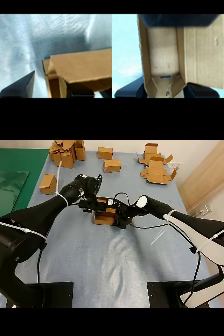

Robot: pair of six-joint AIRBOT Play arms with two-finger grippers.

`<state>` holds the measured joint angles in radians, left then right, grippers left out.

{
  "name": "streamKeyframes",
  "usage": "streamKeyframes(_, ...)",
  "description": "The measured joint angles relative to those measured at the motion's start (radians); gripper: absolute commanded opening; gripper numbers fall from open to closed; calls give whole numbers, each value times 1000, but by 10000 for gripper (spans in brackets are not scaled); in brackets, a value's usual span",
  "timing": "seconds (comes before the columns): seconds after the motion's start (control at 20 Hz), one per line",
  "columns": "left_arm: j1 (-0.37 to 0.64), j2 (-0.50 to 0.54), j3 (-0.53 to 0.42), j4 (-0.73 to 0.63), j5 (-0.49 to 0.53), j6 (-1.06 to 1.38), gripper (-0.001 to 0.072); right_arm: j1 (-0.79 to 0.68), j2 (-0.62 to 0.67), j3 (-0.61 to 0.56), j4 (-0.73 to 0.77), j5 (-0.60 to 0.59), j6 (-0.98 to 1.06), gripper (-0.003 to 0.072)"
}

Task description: Fold the box.

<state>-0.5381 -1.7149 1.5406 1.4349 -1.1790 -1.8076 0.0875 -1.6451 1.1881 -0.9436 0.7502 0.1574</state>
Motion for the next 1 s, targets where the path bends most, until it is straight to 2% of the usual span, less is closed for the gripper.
streamKeyframes(0.15, 44, 28, -4, -64, -36, 116, 613, 0, 0, 0, -3, 0, 0, 348)
streamKeyframes(0.35, 138, 96, -8, -227, -100, 382, 614, 0, 0, 0, -3, 0, 0, 347)
streamKeyframes(0.45, 207, 129, -9, -321, -166, 581, 614, 0, 0, 0, -3, 0, 0, 347)
streamKeyframes(0.6, 327, 153, -29, -482, -337, 952, 614, 0, 0, 0, -3, 0, 1, 347)
streamKeyframes(0.65, 367, 155, -46, -524, -359, 1071, 614, 0, 0, 0, -3, 1, 1, 347)
streamKeyframes(0.7, 400, 154, -66, -552, -357, 1181, 630, 0, 0, 0, -2, 0, 1, 347)
streamKeyframes(0.75, 426, 148, -93, -571, -348, 1299, 702, 0, 0, 0, -2, 1, 1, 348)
streamKeyframes(1.0, 450, 48, -179, -640, -251, 1793, 702, 0, 0, 0, -1, 1, 1, 347)
